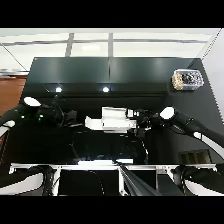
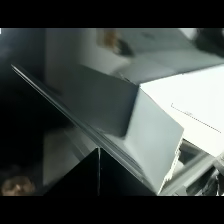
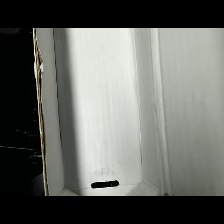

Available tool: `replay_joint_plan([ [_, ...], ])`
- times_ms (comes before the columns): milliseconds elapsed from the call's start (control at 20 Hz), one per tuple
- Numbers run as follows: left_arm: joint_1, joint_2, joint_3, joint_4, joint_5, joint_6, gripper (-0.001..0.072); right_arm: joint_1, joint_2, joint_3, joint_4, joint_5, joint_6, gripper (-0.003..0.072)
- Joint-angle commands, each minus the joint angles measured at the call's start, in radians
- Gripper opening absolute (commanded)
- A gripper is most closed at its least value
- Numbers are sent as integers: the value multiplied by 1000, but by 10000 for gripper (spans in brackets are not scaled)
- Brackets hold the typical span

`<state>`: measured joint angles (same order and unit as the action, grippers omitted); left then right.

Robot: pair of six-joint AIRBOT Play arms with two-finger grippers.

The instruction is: Fold the box and place the chain.

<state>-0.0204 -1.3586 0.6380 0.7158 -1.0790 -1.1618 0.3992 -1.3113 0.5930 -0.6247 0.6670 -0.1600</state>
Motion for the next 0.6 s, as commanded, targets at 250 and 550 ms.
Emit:
replay_joint_plan([
  [250, -158, -64, -5, -115, 88, 114, 27, 0, 0, 1, 0, 0, 0, 187],
  [550, -93, -64, 16, -264, 7, 322, 452, 0, 0, 1, 0, 0, 0, 187],
])
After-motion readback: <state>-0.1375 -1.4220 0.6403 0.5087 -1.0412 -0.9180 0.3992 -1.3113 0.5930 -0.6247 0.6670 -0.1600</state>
